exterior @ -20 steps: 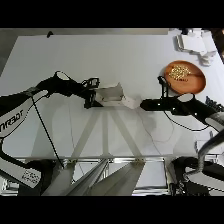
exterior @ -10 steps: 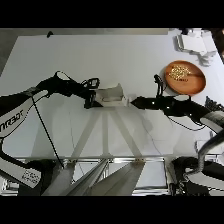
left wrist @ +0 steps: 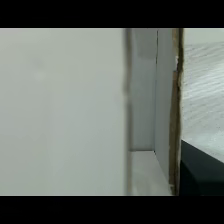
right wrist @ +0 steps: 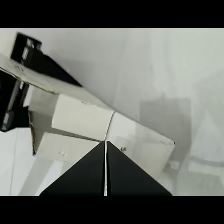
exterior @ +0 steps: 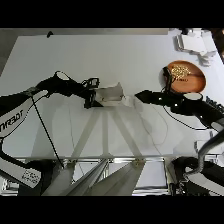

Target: Fold the box and place the chain.

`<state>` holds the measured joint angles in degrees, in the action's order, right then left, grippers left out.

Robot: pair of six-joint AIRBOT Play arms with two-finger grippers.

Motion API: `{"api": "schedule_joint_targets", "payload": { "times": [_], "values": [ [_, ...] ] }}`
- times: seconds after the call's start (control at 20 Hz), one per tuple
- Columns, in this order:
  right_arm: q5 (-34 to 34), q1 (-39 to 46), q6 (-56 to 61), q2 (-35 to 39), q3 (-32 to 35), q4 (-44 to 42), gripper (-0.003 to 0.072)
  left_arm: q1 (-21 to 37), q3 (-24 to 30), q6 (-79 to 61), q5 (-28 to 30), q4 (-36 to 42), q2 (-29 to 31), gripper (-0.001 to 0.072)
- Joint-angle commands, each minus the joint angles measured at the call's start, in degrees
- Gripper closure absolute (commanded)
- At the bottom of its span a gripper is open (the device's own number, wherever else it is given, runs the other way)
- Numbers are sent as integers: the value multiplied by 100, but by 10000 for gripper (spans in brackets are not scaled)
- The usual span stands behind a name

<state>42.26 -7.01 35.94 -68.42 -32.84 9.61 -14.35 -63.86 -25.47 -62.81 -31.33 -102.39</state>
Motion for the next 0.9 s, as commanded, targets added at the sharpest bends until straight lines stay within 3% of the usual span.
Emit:
{"api": "schedule_joint_targets", "payload": {
  "times": [0.0, 0.2, 0.6, 0.7, 0.85],
  "values": [
    [374, 444, 24, 232, -2, 164, 677, 4, -2, 0, 2, 0, 4, 497],
    [319, 463, 330, 229, -2, 737, 677, 2, -2, 2, 2, 0, 4, 497],
    [317, 463, 328, 229, -2, 866, 676, -7, -2, -2, -103, 0, 7, 497],
    [319, 463, 352, 229, -2, 942, 676, -11, -2, 492, 42, -391, 46, 497],
    [326, 463, 601, 229, -2, 1290, 676, -9, -2, 1578, 68, -1576, 177, 497]
  ]
}}
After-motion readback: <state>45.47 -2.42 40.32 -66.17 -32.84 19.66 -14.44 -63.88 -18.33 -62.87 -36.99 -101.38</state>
